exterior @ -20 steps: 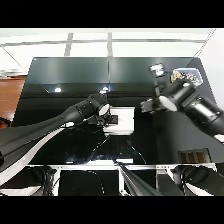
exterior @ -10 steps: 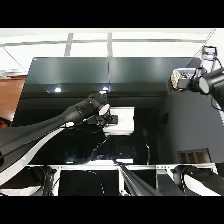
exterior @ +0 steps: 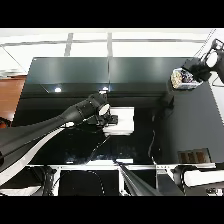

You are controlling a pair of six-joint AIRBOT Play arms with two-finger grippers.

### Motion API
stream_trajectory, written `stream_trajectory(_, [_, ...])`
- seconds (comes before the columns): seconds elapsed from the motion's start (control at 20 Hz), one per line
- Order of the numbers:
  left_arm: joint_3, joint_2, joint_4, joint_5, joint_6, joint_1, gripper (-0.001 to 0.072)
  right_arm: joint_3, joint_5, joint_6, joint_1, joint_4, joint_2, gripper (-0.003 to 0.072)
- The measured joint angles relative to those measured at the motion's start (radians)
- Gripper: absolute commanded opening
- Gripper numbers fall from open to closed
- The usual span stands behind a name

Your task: Fold the box and place the chain.

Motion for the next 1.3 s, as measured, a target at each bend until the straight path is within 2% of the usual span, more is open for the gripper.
stream_trajectory(0.2, [0.000, 0.000, 0.000, 0.000, 0.000, 0.000, 0.0026, 0.172, 0.103, 0.130, -0.010, 0.087, -0.171, 0.0589])
stream_trajectory(0.5, [0.000, 0.000, 0.000, -0.001, 0.000, 0.000, 0.0026, 0.235, 0.101, 0.218, -0.019, 0.165, -0.277, 0.0551])
stream_trajectory(0.8, [0.000, 0.000, 0.000, -0.001, 0.000, 0.000, 0.0026, 0.260, 0.117, 0.200, -0.026, 0.177, -0.306, 0.0552])
stream_trajectory(1.3, [0.000, 0.000, 0.000, -0.001, 0.000, 0.000, 0.0026, 0.409, 0.297, 0.083, -0.069, 0.176, -0.305, 0.0553])
